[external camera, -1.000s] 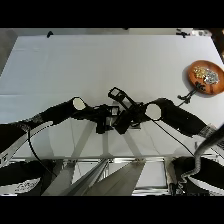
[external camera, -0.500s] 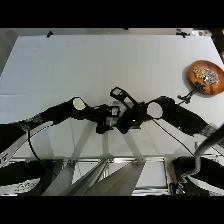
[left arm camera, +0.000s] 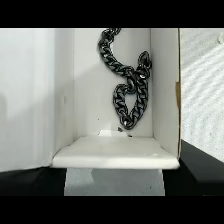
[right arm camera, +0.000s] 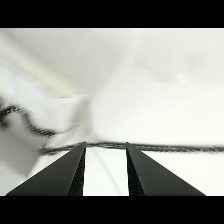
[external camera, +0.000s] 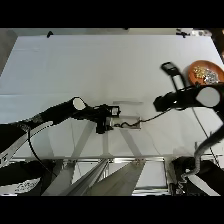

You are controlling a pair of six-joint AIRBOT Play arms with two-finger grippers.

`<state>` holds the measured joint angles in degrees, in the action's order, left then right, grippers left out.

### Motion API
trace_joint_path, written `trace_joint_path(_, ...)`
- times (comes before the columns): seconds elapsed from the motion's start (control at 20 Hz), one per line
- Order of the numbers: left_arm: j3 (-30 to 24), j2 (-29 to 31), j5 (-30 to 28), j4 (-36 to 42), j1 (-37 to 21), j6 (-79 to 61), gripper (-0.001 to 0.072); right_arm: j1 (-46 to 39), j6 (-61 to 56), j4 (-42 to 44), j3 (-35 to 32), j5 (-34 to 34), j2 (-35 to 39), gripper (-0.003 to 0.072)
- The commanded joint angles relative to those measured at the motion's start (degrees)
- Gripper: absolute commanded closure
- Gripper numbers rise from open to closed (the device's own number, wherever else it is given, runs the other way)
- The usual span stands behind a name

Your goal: Fold the box and place the chain.

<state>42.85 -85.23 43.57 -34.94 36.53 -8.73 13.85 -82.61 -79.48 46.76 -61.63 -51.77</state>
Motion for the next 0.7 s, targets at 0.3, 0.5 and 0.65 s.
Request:
trace_joint_path(0.3, 0.0, 0.0, 0.0, 0.0, 0.0, 0.0, 0.0362, -27.5, -13.4, -10.3, 0.0, 10.1, -12.7, 0.0341)
trace_joint_path(0.5, 0.0, 0.0, 0.0, 0.0, 0.0, 0.0, 0.0362, -27.6, -15.9, -11.1, 0.3, 13.9, -19.8, 0.0264)
trace_joint_path(0.65, 0.0, 0.0, 0.0, 0.0, 0.0, 0.0, 0.0362, -27.6, -19.3, -14.7, 0.6, 14.4, -22.7, 0.0264)
